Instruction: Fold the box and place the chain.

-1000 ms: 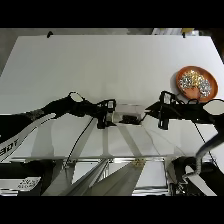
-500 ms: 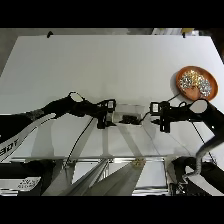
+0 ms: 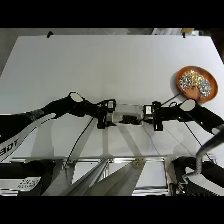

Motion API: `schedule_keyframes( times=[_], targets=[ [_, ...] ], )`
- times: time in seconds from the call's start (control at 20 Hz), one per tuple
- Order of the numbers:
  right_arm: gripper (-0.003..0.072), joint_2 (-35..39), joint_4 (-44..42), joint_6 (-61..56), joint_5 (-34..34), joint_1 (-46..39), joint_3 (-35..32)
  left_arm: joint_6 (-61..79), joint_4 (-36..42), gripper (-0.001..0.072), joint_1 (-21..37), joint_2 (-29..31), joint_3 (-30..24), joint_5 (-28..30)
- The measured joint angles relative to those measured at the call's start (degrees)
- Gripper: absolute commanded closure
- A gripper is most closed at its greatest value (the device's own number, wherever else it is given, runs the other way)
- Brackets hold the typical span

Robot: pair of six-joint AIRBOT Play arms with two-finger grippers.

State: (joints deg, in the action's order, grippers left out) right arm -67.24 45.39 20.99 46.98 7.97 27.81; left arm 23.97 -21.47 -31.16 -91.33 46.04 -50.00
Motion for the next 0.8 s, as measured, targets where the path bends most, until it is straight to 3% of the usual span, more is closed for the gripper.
schedule_keyframes(
  times=[0.25, 0.35, 0.8],
  targets=[
    [0.0539, -1.1, 0.5, 0.9, 1.4, 0.1, -0.1, 0.0, 0.0, 0.0380, 0.0, 0.0, 0.0, 0.0],
    [0.0670, -1.2, 1.0, 0.9, 1.6, 0.1, -0.1, 0.0, 0.0, 0.0380, 0.0, 0.0, 0.0, 0.0],
    [0.0670, 3.5, 2.6, -3.4, 4.0, 0.1, -0.1, 0.0, 0.0, 0.0380, 0.0, 0.0, 0.0, 0.0]
  ],
)
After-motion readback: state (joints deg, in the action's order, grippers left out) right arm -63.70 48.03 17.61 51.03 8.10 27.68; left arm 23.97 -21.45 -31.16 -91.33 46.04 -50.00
